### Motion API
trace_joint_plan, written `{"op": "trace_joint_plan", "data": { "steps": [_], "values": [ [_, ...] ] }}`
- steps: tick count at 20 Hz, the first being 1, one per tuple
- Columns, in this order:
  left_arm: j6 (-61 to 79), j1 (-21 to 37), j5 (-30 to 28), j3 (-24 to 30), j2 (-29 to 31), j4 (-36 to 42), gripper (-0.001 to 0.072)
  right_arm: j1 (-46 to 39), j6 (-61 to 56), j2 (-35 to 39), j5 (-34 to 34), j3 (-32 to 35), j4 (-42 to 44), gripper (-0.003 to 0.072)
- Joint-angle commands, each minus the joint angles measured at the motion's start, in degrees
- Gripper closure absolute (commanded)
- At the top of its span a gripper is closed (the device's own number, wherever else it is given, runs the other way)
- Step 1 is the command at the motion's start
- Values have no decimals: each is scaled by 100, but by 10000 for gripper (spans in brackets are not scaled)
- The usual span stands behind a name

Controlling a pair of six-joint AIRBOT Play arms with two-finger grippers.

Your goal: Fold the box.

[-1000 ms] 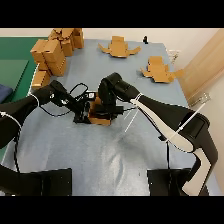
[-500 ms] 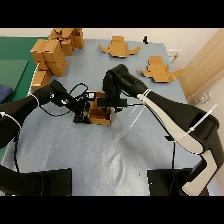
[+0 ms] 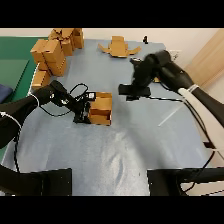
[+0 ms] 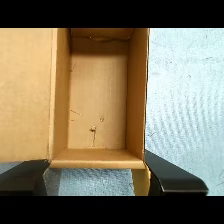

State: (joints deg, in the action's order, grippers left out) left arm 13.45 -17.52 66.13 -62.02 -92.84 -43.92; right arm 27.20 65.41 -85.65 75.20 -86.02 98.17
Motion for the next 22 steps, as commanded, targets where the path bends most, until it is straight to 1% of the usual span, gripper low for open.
{"op": "trace_joint_plan", "data": {
  "steps": [1,2,3,4,6,8,9,10,12,13,14,15,16,18,20,22],
  "values": [
    [-4,2,28,0,0,-2,693,-1143,1893,-44,-2070,1128,3106,682],
    [-7,7,50,0,0,-2,693,-1338,2524,-424,-2221,1130,4065,681],
    [-7,4,48,0,0,0,693,-1438,3016,-857,-2214,1019,4745,681],
    [-7,2,48,0,0,-4,693,-1432,3276,-1246,-2103,833,5119,681],
    [-7,4,44,0,0,-2,693,-1272,3580,-1939,-1493,264,5274,681],
    [-9,11,48,0,0,-4,693,-1029,4242,-2256,-979,-264,5399,681],
    [-9,11,50,0,0,-2,693,-927,4627,-2247,-726,-420,5466,681],
    [-79,11,48,0,0,-4,693,-835,5051,-2181,-315,-553,5482,681],
    [-149,11,59,0,2,-4,694,-664,5890,-1915,708,-614,5305,681],
    [-149,11,68,0,2,-4,693,-579,6070,-1757,1014,-614,4918,681],
    [-149,11,85,0,0,-4,693,-487,6183,-1600,1097,-610,4419,681],
    [-149,11,111,0,2,-4,693,-393,6395,-1434,1069,-610,3943,680],
    [-151,11,136,0,2,-4,693,-321,6603,-1283,992,-610,3731,681],
    [-149,11,151,0,2,-4,693,-245,6824,-1064,876,-610,3670,681],
    [-149,11,144,0,2,-4,693,-243,6808,-925,710,-562,3515,680],
    [-151,11,162,0,2,-4,693,-243,6817,-649,101,-105,3530,680]
  ]
}}
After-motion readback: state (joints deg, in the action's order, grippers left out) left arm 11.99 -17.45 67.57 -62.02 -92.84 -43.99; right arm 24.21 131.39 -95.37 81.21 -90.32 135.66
